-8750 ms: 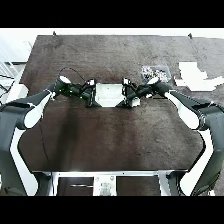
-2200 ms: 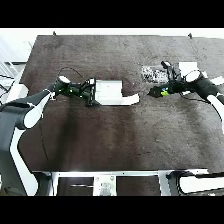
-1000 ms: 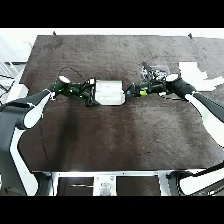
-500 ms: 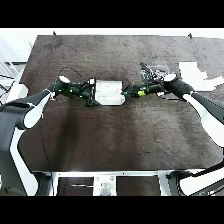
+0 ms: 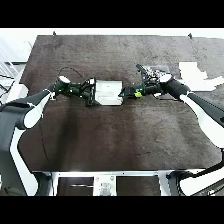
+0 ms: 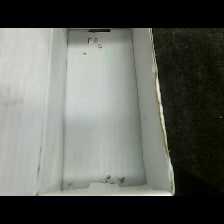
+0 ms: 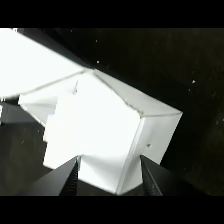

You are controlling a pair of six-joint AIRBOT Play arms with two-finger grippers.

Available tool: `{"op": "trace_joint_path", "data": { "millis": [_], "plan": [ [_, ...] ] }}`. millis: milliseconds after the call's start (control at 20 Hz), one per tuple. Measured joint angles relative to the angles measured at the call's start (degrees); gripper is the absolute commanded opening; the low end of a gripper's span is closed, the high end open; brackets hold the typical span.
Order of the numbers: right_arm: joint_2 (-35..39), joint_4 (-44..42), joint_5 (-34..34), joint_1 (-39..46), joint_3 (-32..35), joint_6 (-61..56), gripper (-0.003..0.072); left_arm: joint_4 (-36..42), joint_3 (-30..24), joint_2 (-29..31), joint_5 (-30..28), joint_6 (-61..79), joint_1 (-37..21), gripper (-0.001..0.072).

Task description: Fold the box and place the chain.

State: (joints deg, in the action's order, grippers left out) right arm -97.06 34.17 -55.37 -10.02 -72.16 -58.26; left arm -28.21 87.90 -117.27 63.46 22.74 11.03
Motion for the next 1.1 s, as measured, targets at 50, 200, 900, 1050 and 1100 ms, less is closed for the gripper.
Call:
{"op": "trace_joint_path", "data": {
  "millis": [50, 200, 900, 1050, 1100],
  "plan": [
    [0.0, 0.0, 0.6, -0.2, -0.2, -0.4, 0.0473, 0.0, 0.0, 0.0, 0.0, 0.0, 0.0, 0.0476],
    [-0.1, 1.1, 1.2, -0.8, -0.9, -2.4, 0.0471, 0.0, 0.0, 0.0, 0.0, 0.0, 0.0, 0.0475],
    [-3.4, 19.1, 0.1, -5.9, -8.8, -21.6, 0.043, 0.0, 0.0, 0.0, 0.0, 0.0, 0.0, 0.0475],
    [-4.7, 24.8, -0.9, -7.4, -11.1, -26.6, 0.043, 0.0, 0.0, 0.0, 0.0, 0.0, 0.0, 0.0476],
    [-5.2, 26.9, -1.3, -7.9, -12.1, -28.2, 0.043, 0.0, 0.0, 0.0, 0.0, 0.0, 0.0, 0.0475]
  ]
}}
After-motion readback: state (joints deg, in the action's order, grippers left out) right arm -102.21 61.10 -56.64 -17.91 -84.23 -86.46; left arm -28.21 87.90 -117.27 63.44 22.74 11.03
